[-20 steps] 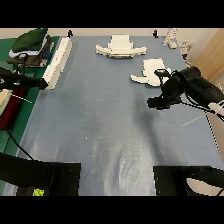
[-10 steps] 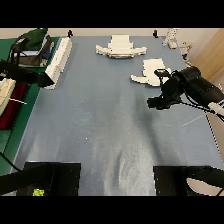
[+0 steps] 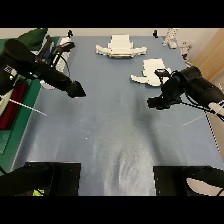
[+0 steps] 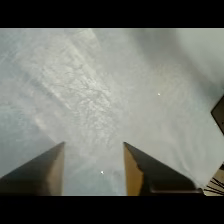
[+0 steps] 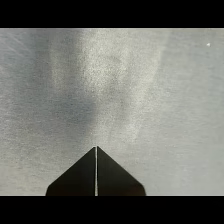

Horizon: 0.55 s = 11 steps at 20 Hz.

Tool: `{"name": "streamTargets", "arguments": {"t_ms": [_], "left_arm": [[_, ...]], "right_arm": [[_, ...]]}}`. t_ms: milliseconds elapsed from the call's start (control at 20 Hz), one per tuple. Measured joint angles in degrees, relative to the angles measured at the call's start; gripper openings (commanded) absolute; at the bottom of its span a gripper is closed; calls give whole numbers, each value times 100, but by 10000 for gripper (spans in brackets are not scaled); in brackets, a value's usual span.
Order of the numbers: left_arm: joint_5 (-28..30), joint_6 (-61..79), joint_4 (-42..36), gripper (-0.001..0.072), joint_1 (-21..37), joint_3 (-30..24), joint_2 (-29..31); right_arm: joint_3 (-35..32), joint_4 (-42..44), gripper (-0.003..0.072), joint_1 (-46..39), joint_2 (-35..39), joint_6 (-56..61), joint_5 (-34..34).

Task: Fold the box.

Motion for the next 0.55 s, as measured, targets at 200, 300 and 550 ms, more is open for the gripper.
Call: {"name": "streamTargets", "arguments": {"t_ms": [200,300,550], "left_arm": [[-22,-155,9,16,-463,-105,-90],[-33,-168,-2,17,-612,-125,-118],[-39,-205,-17,16,-756,-140,-144]], "right_arm": [[0,0,16,0,0,0,-2],[0,0,16,0,0,0,0],[0,0,16,2,0,0,-2]]}}
